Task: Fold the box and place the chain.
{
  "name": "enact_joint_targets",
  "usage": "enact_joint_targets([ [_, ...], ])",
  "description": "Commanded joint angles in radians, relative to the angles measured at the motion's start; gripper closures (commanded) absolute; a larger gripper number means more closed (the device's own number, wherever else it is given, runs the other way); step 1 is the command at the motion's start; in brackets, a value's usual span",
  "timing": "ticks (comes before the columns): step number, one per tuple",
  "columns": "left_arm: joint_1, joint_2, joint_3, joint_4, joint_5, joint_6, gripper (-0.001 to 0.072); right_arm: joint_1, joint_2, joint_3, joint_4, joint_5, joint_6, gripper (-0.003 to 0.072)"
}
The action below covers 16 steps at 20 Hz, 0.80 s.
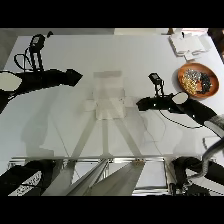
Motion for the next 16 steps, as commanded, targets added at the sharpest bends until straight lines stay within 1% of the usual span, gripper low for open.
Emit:
enact_joint_targets([
  [1, 0.000, 0.001, 0.000, 0.000, 0.000, 0.000, 0.0016, 0.001, 0.001, -0.001, 0.002, -0.002, -0.001, 0.0676],
  [4, 0.000, 0.001, 0.000, -0.023, 0.003, -0.011, 0.0016, 0.001, 0.001, -0.001, 0.002, -0.002, -0.001, 0.0676],
  [8, 0.000, 0.000, 0.000, -0.019, -0.011, -0.015, 0.0021, 0.001, 0.001, -0.001, 0.002, -0.002, -0.001, 0.0676],
  [9, 0.000, 0.000, 0.000, -0.011, -0.015, -0.005, 0.0133, 0.001, 0.001, -0.001, 0.002, -0.002, -0.001, 0.0676],
  [10, 0.000, 0.000, 0.000, 0.006, -0.028, 0.040, 0.0342, 0.001, 0.001, -0.001, 0.002, -0.002, -0.001, 0.0676],
  [11, 0.000, 0.000, 0.000, 0.028, -0.042, 0.093, 0.0418, 0.001, 0.001, -0.001, 0.002, -0.002, -0.001, 0.0676],
  [14, 0.021, -0.003, 0.000, 0.047, -0.071, 0.222, 0.0411, 0.001, 0.001, -0.001, 0.002, -0.002, -0.001, 0.0676],
  [16, 0.028, -0.034, 0.003, 0.039, -0.084, 0.318, 0.0267, 0.001, 0.001, -0.001, 0.002, -0.002, -0.001, 0.0676],
])
